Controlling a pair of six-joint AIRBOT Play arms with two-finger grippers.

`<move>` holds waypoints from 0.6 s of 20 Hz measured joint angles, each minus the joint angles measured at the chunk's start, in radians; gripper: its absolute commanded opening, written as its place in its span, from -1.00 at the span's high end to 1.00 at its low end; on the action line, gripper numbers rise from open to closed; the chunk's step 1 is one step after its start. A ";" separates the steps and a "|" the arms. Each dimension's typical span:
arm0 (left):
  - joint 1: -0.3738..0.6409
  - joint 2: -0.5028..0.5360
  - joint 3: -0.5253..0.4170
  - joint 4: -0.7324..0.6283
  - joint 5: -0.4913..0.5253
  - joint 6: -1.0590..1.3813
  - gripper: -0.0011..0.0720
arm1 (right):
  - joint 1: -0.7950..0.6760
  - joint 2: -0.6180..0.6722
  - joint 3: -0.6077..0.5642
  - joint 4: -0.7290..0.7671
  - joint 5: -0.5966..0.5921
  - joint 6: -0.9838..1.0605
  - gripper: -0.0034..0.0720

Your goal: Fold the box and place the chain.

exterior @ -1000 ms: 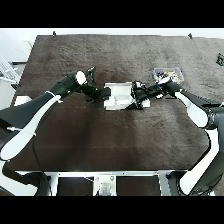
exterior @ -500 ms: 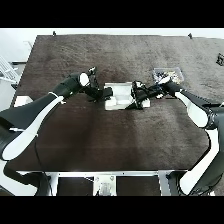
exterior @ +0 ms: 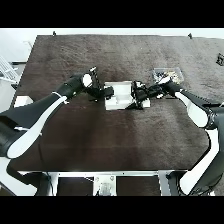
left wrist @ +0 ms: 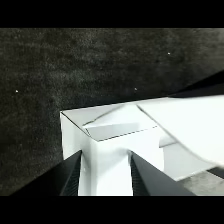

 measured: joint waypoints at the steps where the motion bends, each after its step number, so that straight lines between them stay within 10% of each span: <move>1: -0.006 -0.020 0.028 0.019 -0.029 -0.010 0.01 | 0.000 0.000 0.000 0.000 0.000 0.000 -0.57; 12: -0.035 -0.119 0.172 0.176 -0.266 -0.072 0.01 | 0.002 -0.001 0.000 0.003 0.005 -0.004 -0.57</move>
